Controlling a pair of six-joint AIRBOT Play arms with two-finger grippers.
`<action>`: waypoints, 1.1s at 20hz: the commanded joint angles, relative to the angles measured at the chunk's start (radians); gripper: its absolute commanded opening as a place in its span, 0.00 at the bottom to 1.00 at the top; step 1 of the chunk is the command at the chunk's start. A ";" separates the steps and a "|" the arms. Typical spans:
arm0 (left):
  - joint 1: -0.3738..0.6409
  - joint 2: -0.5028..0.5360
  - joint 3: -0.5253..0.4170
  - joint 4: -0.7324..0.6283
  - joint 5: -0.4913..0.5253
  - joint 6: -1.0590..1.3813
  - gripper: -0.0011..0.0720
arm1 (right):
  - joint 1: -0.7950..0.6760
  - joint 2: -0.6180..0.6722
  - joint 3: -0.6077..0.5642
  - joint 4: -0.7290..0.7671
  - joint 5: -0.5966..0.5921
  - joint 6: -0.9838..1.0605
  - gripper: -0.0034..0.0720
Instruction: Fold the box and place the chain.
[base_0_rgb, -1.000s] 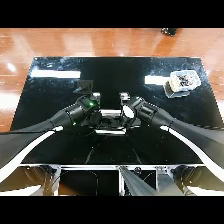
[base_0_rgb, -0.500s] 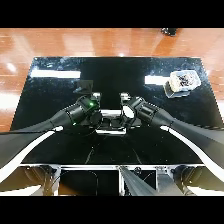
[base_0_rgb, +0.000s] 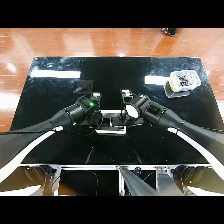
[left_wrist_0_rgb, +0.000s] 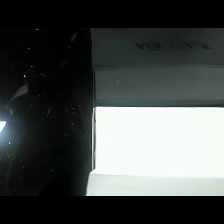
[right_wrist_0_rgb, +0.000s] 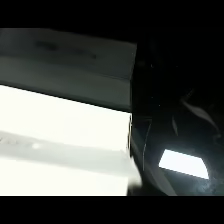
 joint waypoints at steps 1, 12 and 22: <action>0.000 -0.001 0.000 0.002 0.002 0.003 0.05 | 0.001 0.054 0.000 -0.023 0.029 -0.013 0.42; 0.000 -0.001 0.000 0.001 0.003 0.002 0.05 | 0.001 0.268 -0.001 -0.127 0.212 -0.076 0.42; 0.000 -0.001 0.000 0.000 0.003 0.003 0.05 | -0.570 0.370 -0.001 -0.313 0.082 -0.306 0.94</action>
